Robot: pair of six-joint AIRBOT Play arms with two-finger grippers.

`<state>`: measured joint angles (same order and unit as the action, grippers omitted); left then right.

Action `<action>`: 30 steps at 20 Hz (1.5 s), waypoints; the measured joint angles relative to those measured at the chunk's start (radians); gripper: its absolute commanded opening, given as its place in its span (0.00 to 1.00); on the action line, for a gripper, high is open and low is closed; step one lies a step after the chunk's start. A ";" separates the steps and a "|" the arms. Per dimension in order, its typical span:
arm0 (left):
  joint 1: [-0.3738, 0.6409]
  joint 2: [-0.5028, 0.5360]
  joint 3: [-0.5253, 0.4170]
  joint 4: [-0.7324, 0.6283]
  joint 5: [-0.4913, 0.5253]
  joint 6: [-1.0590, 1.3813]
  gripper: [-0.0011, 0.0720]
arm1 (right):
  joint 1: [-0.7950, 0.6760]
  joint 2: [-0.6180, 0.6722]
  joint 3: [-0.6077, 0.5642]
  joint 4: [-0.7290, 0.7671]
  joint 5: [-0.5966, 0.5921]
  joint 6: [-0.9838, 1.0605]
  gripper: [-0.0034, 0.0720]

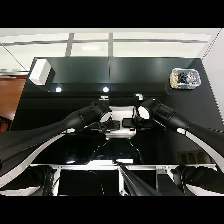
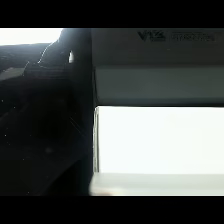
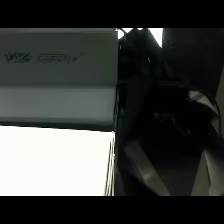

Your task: Fold the box and place the chain.

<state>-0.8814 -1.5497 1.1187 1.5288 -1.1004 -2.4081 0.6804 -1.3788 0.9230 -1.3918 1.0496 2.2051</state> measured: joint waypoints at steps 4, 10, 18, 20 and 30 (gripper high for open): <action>0.000 0.000 0.000 0.000 0.000 0.000 0.05 | 0.001 -0.002 0.000 0.000 0.001 -0.006 0.11; 0.000 0.000 0.000 0.000 0.000 0.000 0.05 | 0.001 0.011 0.000 -0.005 0.008 -0.030 0.40; 0.000 0.000 0.000 0.000 0.002 0.000 0.05 | 0.000 0.243 0.000 -0.130 0.037 -0.112 0.40; 0.000 0.000 0.000 0.000 0.003 0.000 0.05 | 0.000 0.318 0.000 -0.251 0.061 -0.118 0.40; 0.000 0.000 0.000 0.002 0.004 -0.002 0.05 | -0.425 0.366 -0.113 -0.822 -0.240 -0.028 1.00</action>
